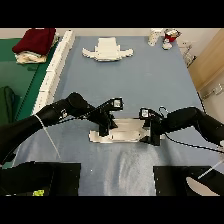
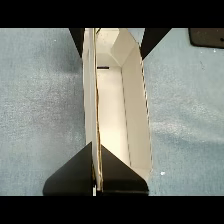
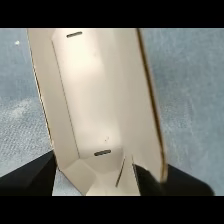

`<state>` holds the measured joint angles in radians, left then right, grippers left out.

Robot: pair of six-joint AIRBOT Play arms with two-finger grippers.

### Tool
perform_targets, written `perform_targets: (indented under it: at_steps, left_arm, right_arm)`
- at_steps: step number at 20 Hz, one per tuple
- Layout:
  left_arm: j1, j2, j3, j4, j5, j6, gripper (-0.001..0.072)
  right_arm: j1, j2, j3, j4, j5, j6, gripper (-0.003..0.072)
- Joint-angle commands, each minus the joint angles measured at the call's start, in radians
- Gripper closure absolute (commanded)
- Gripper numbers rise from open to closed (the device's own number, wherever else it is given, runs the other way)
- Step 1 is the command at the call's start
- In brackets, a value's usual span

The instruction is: Fold the box.

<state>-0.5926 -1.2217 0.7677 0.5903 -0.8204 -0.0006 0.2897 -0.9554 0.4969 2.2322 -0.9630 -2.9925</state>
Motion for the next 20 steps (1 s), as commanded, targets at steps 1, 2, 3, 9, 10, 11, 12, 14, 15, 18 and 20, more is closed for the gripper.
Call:
perform_targets:
  at_steps: [1,2,3,9,10,11,12,14,15,18,20]
  left_arm:
    - [0.0,0.0,0.001,0.0,0.0,0.0,0.0697]
    - [0.0,0.0,0.001,0.0,0.0,0.0,0.0698]
    - [0.0,0.0,0.001,0.0,0.0,0.0,0.0697]
    - [0.0,0.0,0.001,0.0,0.001,0.0,0.0698]
    - [0.0,0.0,0.001,0.0,0.0,0.0,0.0697]
    - [0.0,0.0,0.001,0.0,0.0,0.0,0.0698]
    - [0.0,0.0,0.001,0.0,0.001,0.0,0.0697]
    - [0.0,0.0,0.001,0.0,0.0,0.0,0.0698]
    - [0.0,0.0,0.001,0.0,0.0,0.0,0.0698]
    - [0.0,0.0,0.001,0.0,0.001,0.0,0.0697]
    - [0.0,0.0,0.001,0.0,0.0,0.0,0.0697]
  right_arm:
    - [0.016,-0.02,0.0,0.009,0.034,-0.01,-0.0034]
    - [0.02,-0.028,0.0,0.009,0.051,-0.01,-0.0034]
    - [0.024,-0.039,0.0,0.009,0.072,-0.01,-0.0034]
    - [0.037,-0.069,-0.013,0.007,0.08,-0.01,0.003]
    - [0.037,-0.061,-0.013,0.006,0.08,-0.01,0.0025]
    - [0.036,-0.052,-0.016,0.003,0.077,-0.01,0.0018]
    - [0.036,-0.05,-0.016,-0.008,0.066,-0.01,0.0019]
    - [0.037,-0.039,-0.017,-0.023,0.04,-0.01,0.0019]
    - [0.037,-0.03,-0.017,-0.022,0.04,-0.01,0.0016]
    - [0.037,-0.025,-0.017,-0.025,0.046,-0.01,-0.0033]
    - [0.042,-0.025,-0.017,-0.024,0.048,-0.01,-0.0033]
